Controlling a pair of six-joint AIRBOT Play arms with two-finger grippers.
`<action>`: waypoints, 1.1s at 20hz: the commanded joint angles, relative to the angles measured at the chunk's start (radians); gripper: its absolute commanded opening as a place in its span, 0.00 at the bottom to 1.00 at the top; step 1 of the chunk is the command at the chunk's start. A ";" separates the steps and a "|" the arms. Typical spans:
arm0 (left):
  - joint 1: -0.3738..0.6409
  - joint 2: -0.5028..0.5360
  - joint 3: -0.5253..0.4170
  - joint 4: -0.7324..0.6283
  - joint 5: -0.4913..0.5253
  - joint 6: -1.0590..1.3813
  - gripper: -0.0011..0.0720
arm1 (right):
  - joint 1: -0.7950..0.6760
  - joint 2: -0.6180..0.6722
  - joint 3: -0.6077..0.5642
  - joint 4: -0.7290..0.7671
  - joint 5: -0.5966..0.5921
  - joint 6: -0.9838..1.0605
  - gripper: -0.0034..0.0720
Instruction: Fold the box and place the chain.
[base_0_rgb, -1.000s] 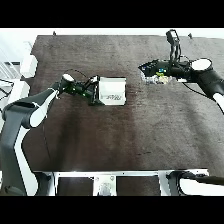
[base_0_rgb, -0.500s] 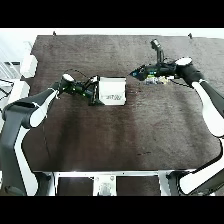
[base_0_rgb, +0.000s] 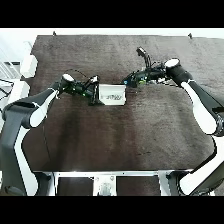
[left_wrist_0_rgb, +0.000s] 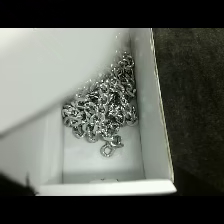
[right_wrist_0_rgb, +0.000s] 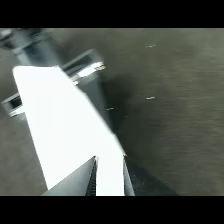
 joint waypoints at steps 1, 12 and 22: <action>0.000 0.000 0.000 0.000 0.000 0.000 0.53 | 0.023 -0.002 0.004 -0.035 0.087 0.000 0.30; 0.000 0.000 0.000 0.000 0.000 0.000 0.53 | 0.100 -0.003 0.005 -0.147 0.038 -0.028 0.41; 0.000 0.000 0.000 0.000 0.000 0.000 0.53 | 0.126 -0.003 0.005 -0.166 0.001 -0.056 0.63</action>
